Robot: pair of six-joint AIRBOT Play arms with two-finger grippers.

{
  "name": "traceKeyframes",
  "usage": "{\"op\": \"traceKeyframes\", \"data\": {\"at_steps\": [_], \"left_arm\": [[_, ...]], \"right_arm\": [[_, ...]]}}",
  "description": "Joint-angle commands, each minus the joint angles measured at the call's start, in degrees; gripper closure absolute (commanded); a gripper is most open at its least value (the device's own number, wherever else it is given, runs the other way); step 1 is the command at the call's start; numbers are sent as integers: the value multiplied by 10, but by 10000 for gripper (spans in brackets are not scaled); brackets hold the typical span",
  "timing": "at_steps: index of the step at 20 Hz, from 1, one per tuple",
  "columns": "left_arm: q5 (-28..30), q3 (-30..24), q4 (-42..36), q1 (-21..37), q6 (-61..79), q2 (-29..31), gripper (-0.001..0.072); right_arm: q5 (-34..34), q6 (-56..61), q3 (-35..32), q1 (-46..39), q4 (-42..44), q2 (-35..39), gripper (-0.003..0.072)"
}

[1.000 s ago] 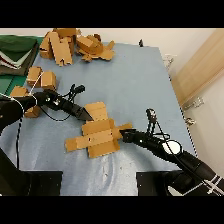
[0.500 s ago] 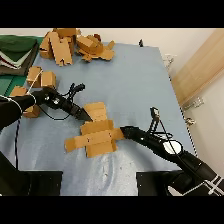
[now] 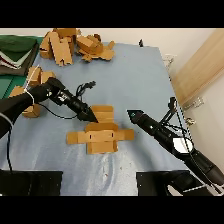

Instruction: Fold the box.

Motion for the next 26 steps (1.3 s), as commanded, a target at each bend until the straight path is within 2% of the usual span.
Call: {"op": "traceKeyframes", "data": {"at_steps": [1,4,7,9,13,19,23,26], "left_arm": [[64,-1,52,-51,32,52,694],[105,-28,37,-57,67,89,694],[161,-95,-25,-53,139,126,694],[180,-134,-52,-53,181,137,694],[192,-186,-48,-53,203,137,694],[227,-196,-45,-56,235,141,694],[292,-213,-49,-75,285,168,694],[274,-214,-62,-76,292,168,694]], "right_arm": [[15,10,10,-5,-28,5,324],[16,10,10,-5,-29,3,347],[22,10,10,-5,-30,-2,347],[27,10,10,-5,-30,-8,347],[28,10,10,-5,-32,-22,347],[29,10,10,-5,-32,-41,347],[29,10,10,-5,-45,-44,347],[29,10,10,-5,-47,-44,347]]}}
